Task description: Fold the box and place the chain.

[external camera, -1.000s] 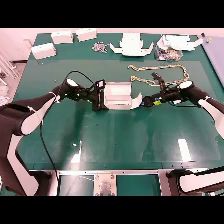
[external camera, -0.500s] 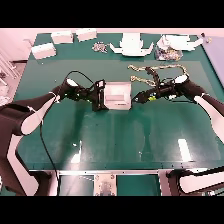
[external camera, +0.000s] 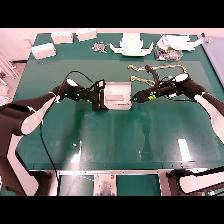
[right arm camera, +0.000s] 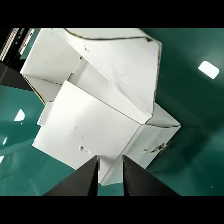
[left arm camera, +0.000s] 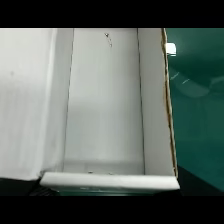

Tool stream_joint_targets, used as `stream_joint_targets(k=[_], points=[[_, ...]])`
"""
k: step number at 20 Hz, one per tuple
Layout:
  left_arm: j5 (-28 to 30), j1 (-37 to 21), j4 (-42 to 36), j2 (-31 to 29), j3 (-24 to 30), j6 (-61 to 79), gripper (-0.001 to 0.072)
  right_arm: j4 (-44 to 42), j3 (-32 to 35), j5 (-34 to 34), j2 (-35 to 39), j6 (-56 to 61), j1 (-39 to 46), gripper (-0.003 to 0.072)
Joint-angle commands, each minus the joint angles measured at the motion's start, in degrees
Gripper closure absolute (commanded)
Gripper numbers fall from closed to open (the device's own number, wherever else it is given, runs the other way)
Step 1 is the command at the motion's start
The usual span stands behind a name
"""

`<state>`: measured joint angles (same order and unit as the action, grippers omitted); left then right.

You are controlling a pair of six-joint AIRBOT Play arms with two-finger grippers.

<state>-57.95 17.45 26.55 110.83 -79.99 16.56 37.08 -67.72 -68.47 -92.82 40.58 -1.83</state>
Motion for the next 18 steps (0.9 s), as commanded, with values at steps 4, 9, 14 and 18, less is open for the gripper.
stream_joint_targets(k=[4, 9, 14, 18], points=[[0.0, 0.0, -0.02, -0.04, 0.0, 0.0, 0.0241, 1.73, -0.02, 1.84, -0.04, -0.02, -0.59, 0.0443], [-0.04, 0.0, -0.02, -0.04, -0.02, 0.0, 0.024, 2.58, -0.02, 7.28, -0.04, 0.0, -1.68, 0.0317], [-0.04, 0.0, -0.02, -0.04, -0.02, 0.0, 0.0241, 4.22, -0.04, 8.07, -0.04, 2.99, -3.65, 0.0311], [-0.09, 0.0, -0.02, -0.04, -0.02, -0.02, 0.024, 11.21, -0.07, 10.16, -0.04, 10.25, -5.7, 0.0269]])
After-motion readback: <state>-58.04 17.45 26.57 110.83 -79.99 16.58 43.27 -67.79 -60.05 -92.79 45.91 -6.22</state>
